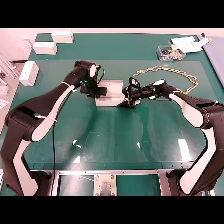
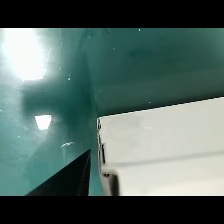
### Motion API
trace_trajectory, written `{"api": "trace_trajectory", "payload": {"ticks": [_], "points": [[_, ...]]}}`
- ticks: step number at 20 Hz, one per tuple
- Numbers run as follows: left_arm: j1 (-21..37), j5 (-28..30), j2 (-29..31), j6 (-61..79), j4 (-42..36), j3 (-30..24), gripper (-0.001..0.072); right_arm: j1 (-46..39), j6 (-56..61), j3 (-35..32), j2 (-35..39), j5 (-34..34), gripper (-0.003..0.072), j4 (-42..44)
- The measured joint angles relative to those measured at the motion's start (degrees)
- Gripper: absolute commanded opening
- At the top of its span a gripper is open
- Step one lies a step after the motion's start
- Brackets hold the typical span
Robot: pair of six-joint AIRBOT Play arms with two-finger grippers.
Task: Fold the box and place the chain.
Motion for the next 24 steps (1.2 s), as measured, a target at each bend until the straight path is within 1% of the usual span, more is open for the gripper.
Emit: {"api": "trace_trajectory", "payload": {"ticks": [1, 5, 6, 7, 13, 14, 15, 16, 24], "points": [[-0.02, -0.09, -0.02, -0.24, 0.07, 0.02, 0.0073, 0.0, 0.0, 0.0, 0.0, -0.02, 0.0579, 0.02], [-0.17, -0.31, -0.39, -0.85, 0.26, 0.13, 0.0069, 0.02, 0.07, 0.0, 0.0, 0.07, 0.058, 0.11], [-0.31, -0.33, -0.48, -0.87, 0.33, 0.13, 0.0035, 0.02, 0.04, 0.0, 0.0, 0.04, 0.0579, 0.09], [-0.35, -0.37, -0.55, -0.98, 0.37, 0.13, 0.0022, 0.02, 0.07, 0.0, 0.0, 0.04, 0.058, 0.09], [-0.52, 0.04, -0.74, -0.81, 0.68, 0.11, 0.0023, 0.02, 0.07, 0.0, 0.0, 0.02, 0.058, 0.04], [-0.52, 0.37, -0.76, -0.63, 0.63, 0.11, 0.0118, 0.02, 0.04, 0.0, 0.0, 0.0, 0.0579, 0.04], [-0.52, 1.2, -0.85, -0.31, 0.63, 0.02, 0.0379, 0.0, -0.09, 0.0, -0.02, -0.33, 0.058, 0.04], [-0.59, 1.75, -1.27, -0.28, 0.44, -0.04, 0.0402, -0.04, -0.07, 0.0, 0.0, -0.55, 0.0579, 0.02], [-0.46, 1.33, -0.17, 0.35, -0.98, 1.38, 0.0405, -0.04, -0.02, 0.0, -0.02, -0.2, 0.058, 0.04]]}}
